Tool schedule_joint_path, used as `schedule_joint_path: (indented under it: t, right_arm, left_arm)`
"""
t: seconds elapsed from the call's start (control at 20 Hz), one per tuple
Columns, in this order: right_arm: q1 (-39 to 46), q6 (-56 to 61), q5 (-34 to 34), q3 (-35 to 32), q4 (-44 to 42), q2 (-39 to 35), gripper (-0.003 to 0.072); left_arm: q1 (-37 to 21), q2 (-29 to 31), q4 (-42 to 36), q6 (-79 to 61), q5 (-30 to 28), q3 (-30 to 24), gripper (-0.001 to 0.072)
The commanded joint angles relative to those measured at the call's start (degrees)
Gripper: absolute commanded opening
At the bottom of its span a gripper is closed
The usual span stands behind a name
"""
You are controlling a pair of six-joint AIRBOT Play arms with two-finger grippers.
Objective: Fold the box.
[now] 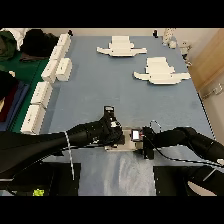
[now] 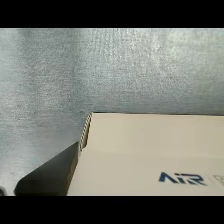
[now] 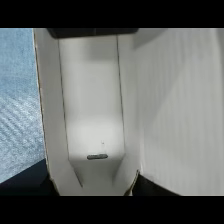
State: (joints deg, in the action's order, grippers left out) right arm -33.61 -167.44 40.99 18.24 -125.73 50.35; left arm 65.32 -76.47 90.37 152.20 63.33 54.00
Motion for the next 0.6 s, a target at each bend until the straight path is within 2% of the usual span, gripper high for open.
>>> schedule_joint_path:
  t: [0.0,0.3,0.35,0.4,0.55]
  right_arm:
    - [0.0,0.0,0.0,0.0,0.0,0.0,0.0511]
    - [0.0,0.0,0.0,0.0,0.0,0.0,0.0512]
    - [0.0,0.0,0.0,0.0,0.0,0.0,0.0511]
    - [0.0,0.0,0.0,0.0,0.0,0.0,0.0511]
    - [0.0,0.0,0.0,0.0,0.0,0.0,0.0511]
  left_arm:
    - [0.1,-0.1,0.1,1.2,-0.3,-0.3,0.0301]
    - [0.1,-0.1,1.0,3.9,-0.3,-0.7,0.0290]
    - [0.1,-0.1,1.0,3.8,-0.3,-0.7,0.0145]
    - [0.1,-0.1,1.0,3.8,-0.4,-0.7,0.0053]
    - [0.6,-0.1,1.2,3.8,-0.3,-0.7,0.0014]
